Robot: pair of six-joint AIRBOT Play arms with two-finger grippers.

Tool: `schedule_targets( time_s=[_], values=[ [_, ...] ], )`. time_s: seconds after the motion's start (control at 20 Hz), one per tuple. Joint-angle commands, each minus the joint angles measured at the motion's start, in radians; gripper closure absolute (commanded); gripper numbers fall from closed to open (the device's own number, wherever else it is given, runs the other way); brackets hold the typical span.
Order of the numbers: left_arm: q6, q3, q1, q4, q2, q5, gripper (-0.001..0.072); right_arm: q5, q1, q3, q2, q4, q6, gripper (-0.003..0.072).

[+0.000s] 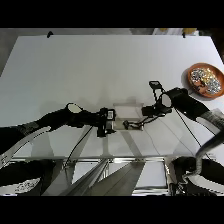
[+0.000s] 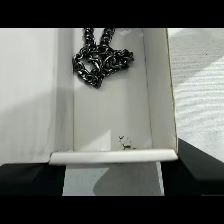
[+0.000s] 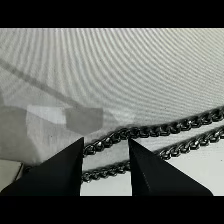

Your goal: Fold the box and place the chain.

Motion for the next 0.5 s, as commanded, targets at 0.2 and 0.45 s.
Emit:
schedule_targets(
  time_s=[0.2,0.45],
  values=[
    [0.0,0.001,0.001,0.0,0.0,0.0,0.0434,0.019,-0.001,0.0,-0.002,0.0,0.003,0.0537],
    [0.0,0.001,0.001,0.0,0.0,0.0,0.0434,0.049,0.0,0.0,0.025,-0.013,-0.036,0.0672]
  ],
)
